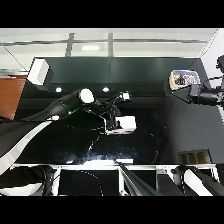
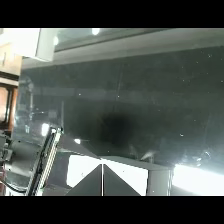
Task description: Fold the box and place the chain.
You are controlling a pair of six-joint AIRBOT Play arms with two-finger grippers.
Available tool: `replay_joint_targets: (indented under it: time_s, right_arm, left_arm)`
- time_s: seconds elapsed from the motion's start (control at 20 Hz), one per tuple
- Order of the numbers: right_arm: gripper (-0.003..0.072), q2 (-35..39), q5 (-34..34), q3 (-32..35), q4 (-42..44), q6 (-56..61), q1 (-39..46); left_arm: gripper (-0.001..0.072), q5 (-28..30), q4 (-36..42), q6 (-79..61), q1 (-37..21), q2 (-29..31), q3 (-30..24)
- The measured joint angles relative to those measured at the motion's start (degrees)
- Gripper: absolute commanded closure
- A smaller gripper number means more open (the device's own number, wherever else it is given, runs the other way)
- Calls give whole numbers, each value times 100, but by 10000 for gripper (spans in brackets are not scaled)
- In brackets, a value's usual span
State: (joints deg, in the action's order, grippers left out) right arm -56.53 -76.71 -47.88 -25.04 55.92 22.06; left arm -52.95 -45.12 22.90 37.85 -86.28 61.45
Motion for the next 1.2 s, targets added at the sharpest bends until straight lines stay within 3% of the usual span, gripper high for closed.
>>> replay_joint_targets:
  time_s: [0.85,1.2]
  right_arm:
    - [679,0,-2,0,-59,-7,0]
    - [680,0,-9,0,-57,-4,0]
  left_arm:
    - [-4,96,-505,-20,293,-24,0]
    - [-1,863,-1067,-44,684,-310,-7]
